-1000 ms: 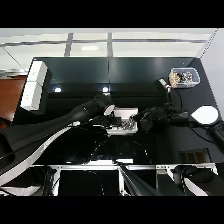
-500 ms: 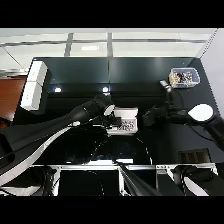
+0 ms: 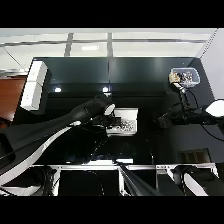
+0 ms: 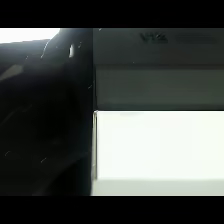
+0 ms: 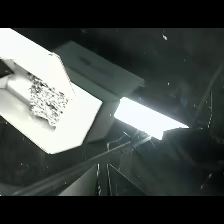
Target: Fold the box and place the chain.
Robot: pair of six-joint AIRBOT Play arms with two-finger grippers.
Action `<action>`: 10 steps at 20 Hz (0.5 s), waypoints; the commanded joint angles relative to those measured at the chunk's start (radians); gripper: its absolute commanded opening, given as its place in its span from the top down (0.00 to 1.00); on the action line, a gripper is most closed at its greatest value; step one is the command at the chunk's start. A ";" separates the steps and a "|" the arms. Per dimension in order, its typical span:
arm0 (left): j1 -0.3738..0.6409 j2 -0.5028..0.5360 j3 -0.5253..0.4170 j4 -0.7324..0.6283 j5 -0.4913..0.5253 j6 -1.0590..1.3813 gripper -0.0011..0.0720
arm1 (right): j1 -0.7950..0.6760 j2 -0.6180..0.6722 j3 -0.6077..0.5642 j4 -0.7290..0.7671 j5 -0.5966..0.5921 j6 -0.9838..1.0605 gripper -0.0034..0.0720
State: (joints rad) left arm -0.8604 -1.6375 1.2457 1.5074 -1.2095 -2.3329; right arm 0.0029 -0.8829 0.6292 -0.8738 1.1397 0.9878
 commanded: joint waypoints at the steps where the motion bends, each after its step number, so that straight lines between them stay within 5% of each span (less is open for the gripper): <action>1: -0.013 0.013 0.043 0.009 -0.008 -0.006 0.46 | -0.010 0.001 -0.019 -0.018 0.014 0.000 0.89; 10: -0.042 0.294 0.047 0.270 -0.125 0.130 0.41 | -0.010 0.001 -0.035 -0.016 -0.011 0.003 0.89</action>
State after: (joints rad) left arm -0.8963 -1.4437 1.3018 1.6596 -1.2743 -2.2738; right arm -0.0071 -0.8825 0.5961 -0.8906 1.1389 0.9878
